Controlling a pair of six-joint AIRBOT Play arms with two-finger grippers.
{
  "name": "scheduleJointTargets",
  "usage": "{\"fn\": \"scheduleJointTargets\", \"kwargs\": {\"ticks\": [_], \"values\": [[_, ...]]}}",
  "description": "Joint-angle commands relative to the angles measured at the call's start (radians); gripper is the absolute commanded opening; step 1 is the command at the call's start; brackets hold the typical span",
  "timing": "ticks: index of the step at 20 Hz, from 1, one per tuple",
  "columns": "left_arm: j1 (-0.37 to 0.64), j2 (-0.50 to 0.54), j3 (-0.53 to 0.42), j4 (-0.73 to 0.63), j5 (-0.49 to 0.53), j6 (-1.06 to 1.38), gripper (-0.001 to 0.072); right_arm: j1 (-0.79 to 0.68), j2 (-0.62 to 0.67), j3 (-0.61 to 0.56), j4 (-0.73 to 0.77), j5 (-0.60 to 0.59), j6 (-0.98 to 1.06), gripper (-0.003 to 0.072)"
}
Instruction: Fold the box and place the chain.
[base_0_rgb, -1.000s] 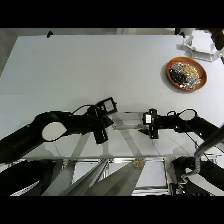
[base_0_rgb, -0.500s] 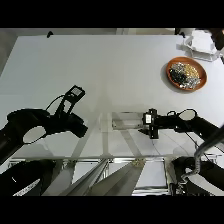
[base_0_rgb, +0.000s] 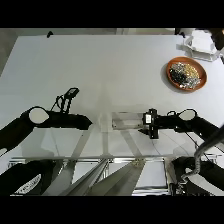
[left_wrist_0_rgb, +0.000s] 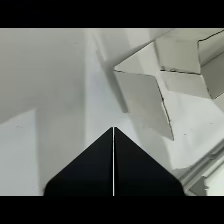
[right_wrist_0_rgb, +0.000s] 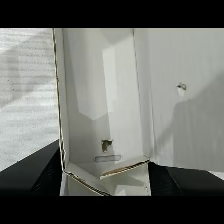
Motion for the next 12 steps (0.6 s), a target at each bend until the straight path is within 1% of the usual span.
{"fn": "scheduleJointTargets", "kwargs": {"ticks": [1,3,5,8,12], "values": [[0.054,-0.156,-0.005,-0.235,-0.055,0.199,0.0007,0.001,0.0,0.0,0.0,0.0,0.0,0.0225],[0.051,-0.221,-0.005,-0.241,-0.054,0.218,0.0007,0.001,0.0,0.0,0.0,0.0,0.0,0.0225],[0.048,-0.25,-0.005,-0.256,-0.054,0.245,0.0007,0.001,0.0,0.0,0.0,0.0,0.0,0.0225],[0.043,-0.253,-0.005,-0.312,-0.055,0.291,0.0006,0.001,0.0,0.0,0.0,0.0,0.0,0.0225],[0.004,-0.254,-0.005,-0.316,-0.044,0.303,0.0005,0.001,0.0,0.0,0.0,0.0,0.0,0.0225]]}}
